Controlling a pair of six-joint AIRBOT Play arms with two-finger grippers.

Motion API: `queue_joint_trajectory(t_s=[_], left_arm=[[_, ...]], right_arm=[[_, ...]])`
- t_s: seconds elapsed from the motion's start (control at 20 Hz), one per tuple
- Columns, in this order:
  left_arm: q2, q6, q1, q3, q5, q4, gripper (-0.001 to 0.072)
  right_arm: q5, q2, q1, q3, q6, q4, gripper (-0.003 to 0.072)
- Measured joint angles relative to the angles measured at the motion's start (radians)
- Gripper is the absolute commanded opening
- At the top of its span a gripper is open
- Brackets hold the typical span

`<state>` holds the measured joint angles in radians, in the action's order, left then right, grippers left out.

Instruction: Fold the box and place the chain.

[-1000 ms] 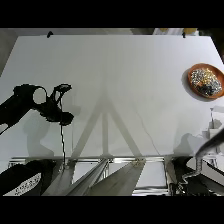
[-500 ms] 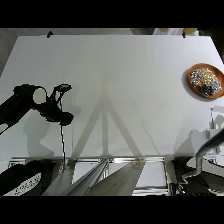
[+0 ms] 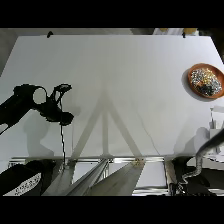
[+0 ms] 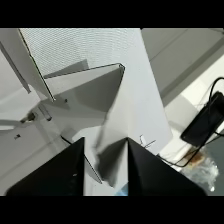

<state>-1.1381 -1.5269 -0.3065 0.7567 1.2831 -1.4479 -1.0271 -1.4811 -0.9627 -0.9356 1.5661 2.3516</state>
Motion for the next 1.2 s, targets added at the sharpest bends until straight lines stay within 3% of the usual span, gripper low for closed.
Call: queue_joint_trajectory(t_s=[0.1,0.35,0.5,0.8,1.2], left_arm=[[0.000,0.000,0.000,0.000,0.000,0.000,0.0391],[0.000,0.000,0.000,0.000,0.000,0.000,0.0391],[0.000,0.000,0.000,0.000,0.000,0.000,0.0391],[0.000,0.000,0.000,0.000,0.000,0.000,0.0391],[0.000,0.000,0.000,0.000,0.000,0.000,0.0391]], right_arm=[[-0.019,0.003,-0.004,0.000,0.020,0.001,0.0022],[-0.043,0.071,0.068,0.000,0.031,-0.011,0.0021],[-0.068,0.135,0.150,-0.001,-0.005,-0.093,0.0021],[-0.130,0.294,0.332,0.035,-0.168,-0.488,0.0020],[-0.086,0.673,0.563,0.317,-0.367,-1.011,0.0021]])
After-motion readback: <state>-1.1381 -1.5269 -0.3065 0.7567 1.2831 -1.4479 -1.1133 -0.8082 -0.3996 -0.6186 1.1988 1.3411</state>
